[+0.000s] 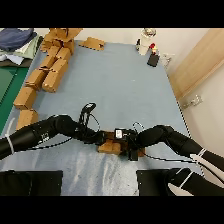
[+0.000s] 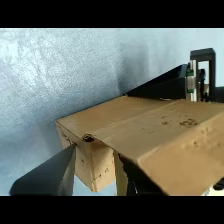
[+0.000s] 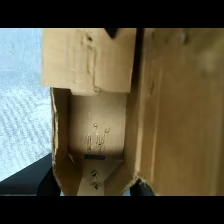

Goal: Fold the box.

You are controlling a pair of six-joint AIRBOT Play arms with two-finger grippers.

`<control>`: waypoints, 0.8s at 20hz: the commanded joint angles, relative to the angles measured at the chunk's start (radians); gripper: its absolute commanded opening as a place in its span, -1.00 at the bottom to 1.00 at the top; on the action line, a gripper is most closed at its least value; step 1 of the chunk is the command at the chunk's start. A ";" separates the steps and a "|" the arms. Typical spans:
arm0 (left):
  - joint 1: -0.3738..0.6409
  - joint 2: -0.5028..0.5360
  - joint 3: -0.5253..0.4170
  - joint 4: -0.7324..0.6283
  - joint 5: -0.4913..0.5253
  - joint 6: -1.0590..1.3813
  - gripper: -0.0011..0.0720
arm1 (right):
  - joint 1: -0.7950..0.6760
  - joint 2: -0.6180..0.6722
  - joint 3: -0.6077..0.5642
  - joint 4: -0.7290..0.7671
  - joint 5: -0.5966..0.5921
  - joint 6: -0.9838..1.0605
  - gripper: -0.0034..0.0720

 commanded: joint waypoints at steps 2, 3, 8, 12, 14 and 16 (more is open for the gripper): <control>-0.045 -0.047 0.052 0.216 -0.015 -0.221 0.03 | 0.000 0.001 0.001 0.000 0.001 0.000 0.39; -0.044 -0.046 0.057 0.246 -0.036 -0.248 0.03 | 0.000 0.001 0.001 0.000 0.001 0.000 0.39; -0.053 -0.046 0.103 0.286 -0.108 -0.271 0.03 | 0.000 0.001 0.001 0.000 0.001 0.000 0.39; -0.113 -0.062 0.128 0.373 -0.110 -0.375 0.03 | 0.000 0.001 0.001 0.000 0.001 0.000 0.39; -0.144 -0.078 0.139 0.463 -0.126 -0.478 0.03 | 0.000 0.001 0.000 0.000 0.001 0.001 0.39; -0.162 -0.103 0.154 0.479 -0.160 -0.491 0.03 | 0.000 0.001 0.001 0.000 0.001 0.000 0.39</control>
